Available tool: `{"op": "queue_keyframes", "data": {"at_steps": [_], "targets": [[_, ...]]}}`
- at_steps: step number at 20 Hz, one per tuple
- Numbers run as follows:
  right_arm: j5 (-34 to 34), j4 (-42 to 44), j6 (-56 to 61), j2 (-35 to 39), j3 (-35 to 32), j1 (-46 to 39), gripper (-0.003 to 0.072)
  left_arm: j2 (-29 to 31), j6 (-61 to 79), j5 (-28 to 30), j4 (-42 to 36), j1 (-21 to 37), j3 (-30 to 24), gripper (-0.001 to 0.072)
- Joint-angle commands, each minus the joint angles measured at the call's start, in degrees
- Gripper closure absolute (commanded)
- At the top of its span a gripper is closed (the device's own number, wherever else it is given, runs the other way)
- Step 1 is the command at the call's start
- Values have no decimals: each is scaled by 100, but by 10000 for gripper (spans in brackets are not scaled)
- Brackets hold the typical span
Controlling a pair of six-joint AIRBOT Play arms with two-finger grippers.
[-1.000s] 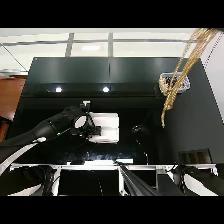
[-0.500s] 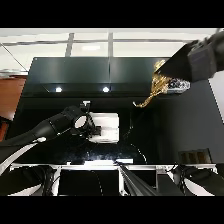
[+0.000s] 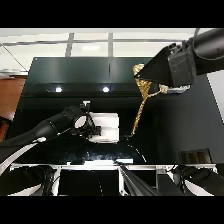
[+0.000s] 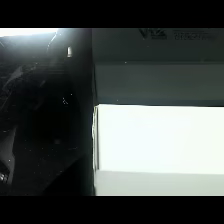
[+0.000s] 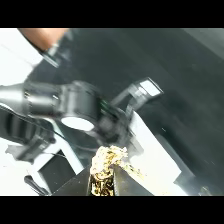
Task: Fold the box and place the chain.
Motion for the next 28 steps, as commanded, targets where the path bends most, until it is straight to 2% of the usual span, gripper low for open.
{"op": "queue_keyframes", "data": {"at_steps": [1,5,10,17,22,28], "targets": [[-367,192,61,-81,-2,365,662,4,2,0,9,-4,-2,679],[-669,192,81,-249,-2,765,663,2,2,-2,2,-4,-2,679],[-911,170,79,-402,-2,809,663,4,4,-4,4,-4,-2,679],[-872,170,76,-409,-2,809,662,4,4,-7,2,-4,-2,679],[-282,-170,76,-378,0,463,662,4,4,-7,4,-4,-2,679],[498,-76,-15,-321,0,260,662,4,4,-7,15,-4,-2,679]]}}
